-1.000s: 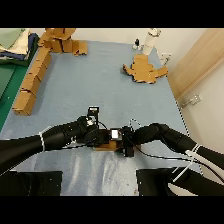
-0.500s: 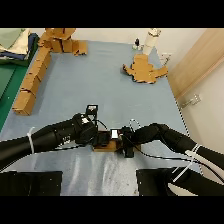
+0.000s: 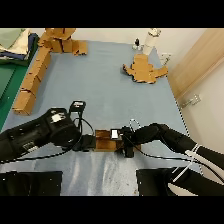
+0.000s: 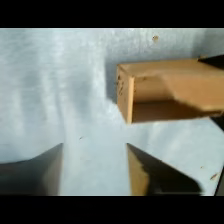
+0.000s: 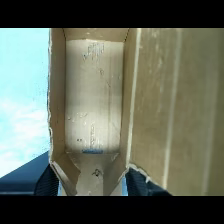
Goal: Fold the box.
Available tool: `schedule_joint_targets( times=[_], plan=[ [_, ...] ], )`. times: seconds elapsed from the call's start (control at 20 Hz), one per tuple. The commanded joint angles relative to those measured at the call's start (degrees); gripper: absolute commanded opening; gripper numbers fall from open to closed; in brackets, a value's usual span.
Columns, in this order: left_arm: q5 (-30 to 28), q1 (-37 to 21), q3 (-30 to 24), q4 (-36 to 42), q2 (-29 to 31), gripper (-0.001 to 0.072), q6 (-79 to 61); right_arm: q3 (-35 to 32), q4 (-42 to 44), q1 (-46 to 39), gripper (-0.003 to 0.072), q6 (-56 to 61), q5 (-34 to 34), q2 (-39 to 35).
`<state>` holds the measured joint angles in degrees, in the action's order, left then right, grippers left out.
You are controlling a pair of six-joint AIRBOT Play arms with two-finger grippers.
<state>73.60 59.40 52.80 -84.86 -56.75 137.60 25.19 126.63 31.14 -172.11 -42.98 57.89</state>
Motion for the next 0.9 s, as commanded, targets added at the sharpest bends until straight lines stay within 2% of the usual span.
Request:
schedule_joint_targets(
  times=[0.0, 0.1, 0.15, 0.3, 0.4, 0.5, 0.6, 0.65, 0.7, 0.75, 0.85],
  plan=[
    [8.48, 0.04, -0.42, -1.29, 6.14, 0.0015, -6.91, -0.02, 0.02, -0.02, 0.0497, 0.04, -0.02, -0.04],
    [7.91, -0.24, -2.60, -1.22, 8.33, 0.0010, -18.18, -0.02, 0.02, -0.02, 0.0497, 0.04, -0.02, -0.04],
    [6.38, -0.63, -4.22, 1.60, 9.07, 0.0010, -27.15, -0.02, 0.02, -0.02, 0.0497, 0.04, -0.02, -0.04],
    [0.57, -5.86, -12.33, 20.74, 10.05, 0.0010, -56.28, -0.02, 0.00, -0.02, 0.0497, 0.04, 0.00, -0.04],
    [-1.20, -11.19, -17.90, 28.46, 9.18, 0.0011, -73.79, -0.02, 0.00, -0.02, 0.0497, 0.04, -0.02, -0.04],
    [-8.72, -14.91, -21.84, 29.79, 8.00, 0.0012, -90.90, -0.02, 0.00, -0.02, 0.0497, 0.04, 0.00, -0.04],
    [-22.73, -19.04, -24.79, 31.39, 7.08, 0.0014, -101.94, -0.02, 0.00, -0.02, 0.0497, 0.04, 0.00, -0.04],
    [-27.78, -21.18, -25.68, 31.89, 6.60, 0.0071, -105.13, -0.02, 0.00, -0.02, 0.0497, 0.04, 0.00, -0.04],
    [-31.63, -22.84, -26.23, 31.87, 5.77, 0.0517, -108.41, -0.02, 0.00, -0.02, 0.0497, 0.04, 0.00, -0.04],
    [-33.62, -23.52, -26.32, 31.76, 4.87, 0.0697, -110.40, -0.02, -0.04, -0.02, 0.0497, 0.04, -0.02, -0.04],
    [-34.45, -23.30, -26.32, 33.31, 3.04, 0.0702, -117.00, -0.02, -0.07, -0.02, 0.0497, 0.04, 0.00, -0.04]
  ],
)
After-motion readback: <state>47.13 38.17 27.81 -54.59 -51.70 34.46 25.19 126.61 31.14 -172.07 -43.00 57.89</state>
